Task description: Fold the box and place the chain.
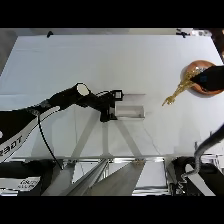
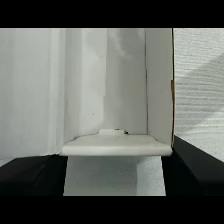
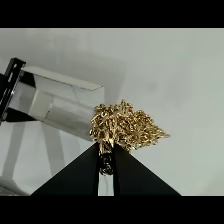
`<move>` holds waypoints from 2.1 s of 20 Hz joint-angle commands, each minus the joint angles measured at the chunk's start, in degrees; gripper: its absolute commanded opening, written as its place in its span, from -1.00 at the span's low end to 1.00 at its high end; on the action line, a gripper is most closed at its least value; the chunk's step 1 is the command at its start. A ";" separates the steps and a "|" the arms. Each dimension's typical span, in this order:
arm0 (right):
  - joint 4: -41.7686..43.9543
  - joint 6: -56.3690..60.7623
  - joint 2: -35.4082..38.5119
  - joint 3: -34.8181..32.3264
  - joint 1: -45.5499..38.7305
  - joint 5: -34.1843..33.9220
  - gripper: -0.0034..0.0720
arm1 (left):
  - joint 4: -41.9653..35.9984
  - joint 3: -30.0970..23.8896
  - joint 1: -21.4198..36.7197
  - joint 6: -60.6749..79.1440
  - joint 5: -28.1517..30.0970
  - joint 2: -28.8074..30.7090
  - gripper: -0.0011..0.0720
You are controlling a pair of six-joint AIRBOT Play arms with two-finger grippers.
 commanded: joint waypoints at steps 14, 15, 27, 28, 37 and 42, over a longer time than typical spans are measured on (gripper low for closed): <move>-5.95 9.20 0.66 -8.20 21.55 -11.85 -0.90 | 0.02 0.00 0.04 0.00 0.02 0.04 0.38; -5.57 9.20 0.66 -8.20 21.55 -12.92 -0.90 | 0.02 0.00 0.04 0.00 0.02 0.04 0.38; -2.93 9.14 0.61 -11.45 21.55 -15.19 -0.89 | 0.02 0.00 0.04 0.00 0.02 0.04 0.38; -2.40 8.90 0.61 -13.84 21.55 -16.48 -0.89 | 0.02 0.00 0.04 0.00 0.02 0.04 0.38; 0.57 7.58 0.48 -26.40 21.55 -28.72 -0.90 | 0.02 0.00 0.04 0.00 0.02 0.04 0.38; 0.87 7.61 0.48 -27.52 23.37 -30.97 -0.90 | 0.02 0.00 0.04 0.00 0.02 0.04 0.38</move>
